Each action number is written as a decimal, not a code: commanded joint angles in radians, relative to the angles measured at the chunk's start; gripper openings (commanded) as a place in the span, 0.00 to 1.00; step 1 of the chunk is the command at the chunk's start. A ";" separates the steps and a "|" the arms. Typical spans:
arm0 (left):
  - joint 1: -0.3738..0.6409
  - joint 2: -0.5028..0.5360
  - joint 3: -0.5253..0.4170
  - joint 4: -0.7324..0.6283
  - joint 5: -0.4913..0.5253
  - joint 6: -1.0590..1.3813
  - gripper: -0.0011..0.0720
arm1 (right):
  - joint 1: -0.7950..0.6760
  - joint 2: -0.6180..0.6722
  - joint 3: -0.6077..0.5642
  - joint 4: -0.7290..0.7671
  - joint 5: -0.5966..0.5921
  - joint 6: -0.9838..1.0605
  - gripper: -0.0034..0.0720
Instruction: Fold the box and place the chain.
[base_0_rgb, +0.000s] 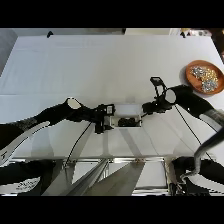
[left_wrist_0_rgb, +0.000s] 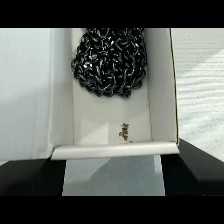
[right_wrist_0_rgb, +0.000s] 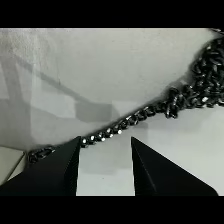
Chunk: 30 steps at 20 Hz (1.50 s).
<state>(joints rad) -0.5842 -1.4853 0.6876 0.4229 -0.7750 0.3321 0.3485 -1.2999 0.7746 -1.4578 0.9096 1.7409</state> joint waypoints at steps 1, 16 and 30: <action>0.001 0.001 0.000 0.000 0.000 0.000 0.39 | 0.013 -0.040 -0.001 0.013 -0.008 0.017 0.40; 0.001 0.001 0.000 0.000 0.000 0.000 0.39 | 0.020 0.303 0.000 -0.003 0.269 -0.075 0.08; 0.001 0.001 0.000 0.000 0.000 0.000 0.39 | 0.020 0.790 0.000 0.415 0.143 -0.092 0.08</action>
<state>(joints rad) -0.5842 -1.4853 0.6876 0.4229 -0.7753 0.3321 0.3679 -0.5426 0.7738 -1.1366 1.1133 1.6634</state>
